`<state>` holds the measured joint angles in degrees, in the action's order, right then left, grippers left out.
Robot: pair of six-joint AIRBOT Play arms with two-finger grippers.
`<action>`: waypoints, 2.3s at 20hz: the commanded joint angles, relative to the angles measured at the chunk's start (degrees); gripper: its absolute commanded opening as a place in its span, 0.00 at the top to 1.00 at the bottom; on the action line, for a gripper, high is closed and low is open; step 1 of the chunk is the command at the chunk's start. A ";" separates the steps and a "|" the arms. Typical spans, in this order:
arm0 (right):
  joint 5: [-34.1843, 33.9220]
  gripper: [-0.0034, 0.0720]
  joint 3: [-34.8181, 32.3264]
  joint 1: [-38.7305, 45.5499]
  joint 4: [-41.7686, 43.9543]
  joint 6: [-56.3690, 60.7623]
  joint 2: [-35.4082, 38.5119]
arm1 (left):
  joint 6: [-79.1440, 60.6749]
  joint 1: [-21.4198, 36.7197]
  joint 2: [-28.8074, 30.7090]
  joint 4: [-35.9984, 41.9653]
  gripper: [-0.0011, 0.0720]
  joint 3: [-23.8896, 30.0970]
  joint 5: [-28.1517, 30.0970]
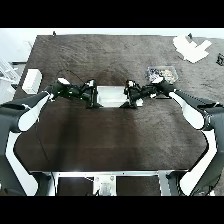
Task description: Fold the box and place the chain.
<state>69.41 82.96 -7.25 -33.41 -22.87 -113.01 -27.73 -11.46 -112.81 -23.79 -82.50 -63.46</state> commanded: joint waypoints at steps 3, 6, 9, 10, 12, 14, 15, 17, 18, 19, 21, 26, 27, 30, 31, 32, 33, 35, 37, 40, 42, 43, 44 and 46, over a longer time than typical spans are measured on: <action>0.11 0.17 -0.02 -0.04 -0.09 -0.07 0.00 | 3.82 0.20 -0.44 0.26 0.00 -0.02 -1.11; 0.11 0.17 -0.02 -0.04 -0.09 -0.07 0.00 | 5.42 0.20 -0.61 0.39 0.00 -0.02 -1.07; 0.11 0.17 -0.02 -0.04 -0.09 -0.07 0.00 | 5.84 0.20 -0.63 0.50 0.00 -0.09 -0.63; 0.11 0.17 -0.02 -0.04 -0.09 -0.07 0.00 | 5.86 0.20 -0.63 0.52 0.00 -0.15 -0.37; 0.09 0.17 -0.02 -0.04 -0.09 -0.07 0.00 | 5.90 0.20 -0.63 0.87 0.00 -0.15 0.00; 0.09 0.17 -0.02 -0.07 -0.09 -0.07 0.00 | 5.66 0.33 -0.83 1.99 0.00 -0.17 0.13; 0.11 0.17 -0.02 -0.07 -0.09 -0.07 0.00 | 5.31 0.61 -0.92 2.56 0.00 -0.17 0.24; 0.09 0.17 -0.02 -0.04 -0.09 -0.07 0.00 | 4.17 0.61 -0.92 3.04 0.00 -0.15 0.70; 0.09 0.17 -0.02 -0.04 -0.09 -0.09 0.00 | 4.13 0.61 -0.92 3.06 0.00 -0.13 0.81; 0.11 0.17 -0.02 -0.04 -0.09 -0.07 0.00 | 4.04 0.61 -0.92 3.21 0.00 -0.13 1.09; 0.09 0.17 -0.02 -0.04 -0.09 -0.07 0.00 | 3.19 0.85 -1.36 4.26 0.00 -0.20 0.92; 0.11 0.17 -0.02 -0.04 -0.09 -0.09 0.00 | 1.70 1.03 -1.84 5.35 0.00 -0.17 1.36; 0.11 0.17 -0.02 -0.04 -0.09 -0.07 0.00 | 1.55 1.03 -1.86 5.35 0.01 -0.17 1.42; 0.09 0.17 -0.02 -0.04 -0.09 -0.07 0.00 | 0.66 1.03 -1.86 5.14 0.01 -0.17 1.57; 0.11 0.17 -0.02 -0.04 -0.09 -0.07 0.00 | 0.61 1.03 -1.86 5.09 0.01 -0.20 1.66; 0.11 0.17 -0.02 -0.04 -0.09 -0.07 0.00 | 0.57 1.03 -1.86 4.87 0.01 -0.20 1.88; 0.11 0.17 -0.02 -0.07 -0.09 -0.07 0.00 | 0.20 1.01 -1.86 4.74 0.01 -0.20 1.90; 0.09 0.17 -0.02 -0.04 -0.09 -0.07 0.00 | 0.20 1.01 -1.86 3.69 0.01 -0.50 2.40; 0.11 0.17 -0.02 -0.04 -0.09 -0.07 0.00 | -0.48 1.01 -2.10 1.42 0.01 -0.74 2.89; 0.11 0.17 -0.02 -0.07 -0.09 -0.07 0.00 | -1.29 0.87 -2.82 0.15 0.02 -1.49 2.27; 0.09 0.17 -0.02 -0.04 -0.09 -0.07 0.00 | -1.38 0.52 -3.21 -0.81 0.02 -1.84 2.58; 0.09 0.17 -0.02 -0.04 -0.09 -0.09 0.00 | -1.22 0.55 -3.72 -0.85 0.02 -2.62 1.66; 0.11 0.17 -0.02 -0.04 -0.09 -0.07 0.00 | -1.25 0.52 -3.89 -0.66 0.01 -2.80 1.42; 0.09 0.17 -0.02 -0.04 -0.09 -0.07 0.00 | -1.29 0.42 -3.89 0.02 0.01 -2.82 1.18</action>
<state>69.63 82.96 -7.29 -33.50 -22.98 -113.01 -28.86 -10.90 -116.38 -23.77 -84.86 -61.39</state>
